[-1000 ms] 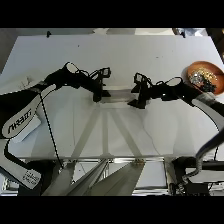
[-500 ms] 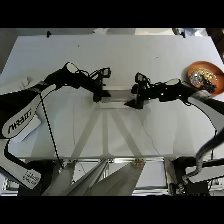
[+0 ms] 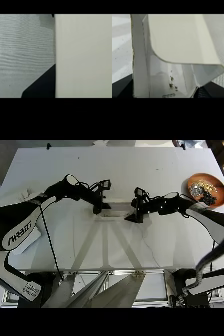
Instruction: Fold the box and place the chain.
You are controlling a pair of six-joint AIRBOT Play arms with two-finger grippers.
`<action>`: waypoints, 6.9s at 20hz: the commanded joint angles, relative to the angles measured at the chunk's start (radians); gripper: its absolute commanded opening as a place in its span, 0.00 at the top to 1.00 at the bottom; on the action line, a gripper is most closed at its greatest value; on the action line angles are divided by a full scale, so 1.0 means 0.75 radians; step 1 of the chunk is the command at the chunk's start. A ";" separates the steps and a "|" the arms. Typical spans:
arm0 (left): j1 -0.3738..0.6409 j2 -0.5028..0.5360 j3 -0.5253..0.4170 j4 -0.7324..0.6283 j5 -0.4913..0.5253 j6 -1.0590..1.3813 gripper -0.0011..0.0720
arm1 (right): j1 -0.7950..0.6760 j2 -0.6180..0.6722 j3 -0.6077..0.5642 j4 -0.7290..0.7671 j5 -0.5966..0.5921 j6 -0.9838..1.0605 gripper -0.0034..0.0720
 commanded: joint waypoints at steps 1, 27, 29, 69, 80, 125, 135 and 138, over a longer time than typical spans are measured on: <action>0.000 -0.001 -0.001 0.000 0.002 -0.001 0.97 | 0.000 -0.002 0.002 -0.025 0.018 -0.001 0.04; -0.001 -0.001 -0.001 0.000 0.002 -0.001 0.97 | 0.023 -0.002 0.015 -0.136 -0.018 -0.021 0.04; -0.001 -0.001 -0.001 0.000 0.002 -0.001 0.97 | 0.023 -0.002 0.016 -0.135 -0.020 -0.021 0.05; 0.003 0.003 -0.001 -0.001 0.000 -0.001 0.77 | 0.023 -0.002 0.016 -0.136 -0.018 -0.021 0.29; 0.241 0.264 -0.001 0.092 -0.220 -0.011 0.52 | 0.023 -0.002 0.015 -0.136 -0.018 -0.021 0.29; 0.237 0.281 -0.001 0.250 -0.251 -0.006 0.21 | 0.023 -0.002 0.016 -0.136 -0.018 -0.021 0.29; 0.099 0.100 -0.001 0.266 -0.258 0.065 0.15 | 0.023 -0.002 0.016 -0.136 -0.018 -0.021 0.29; 0.096 0.098 -0.001 0.276 -0.258 0.065 0.24 | 0.023 -0.002 0.015 -0.136 -0.018 -0.021 0.29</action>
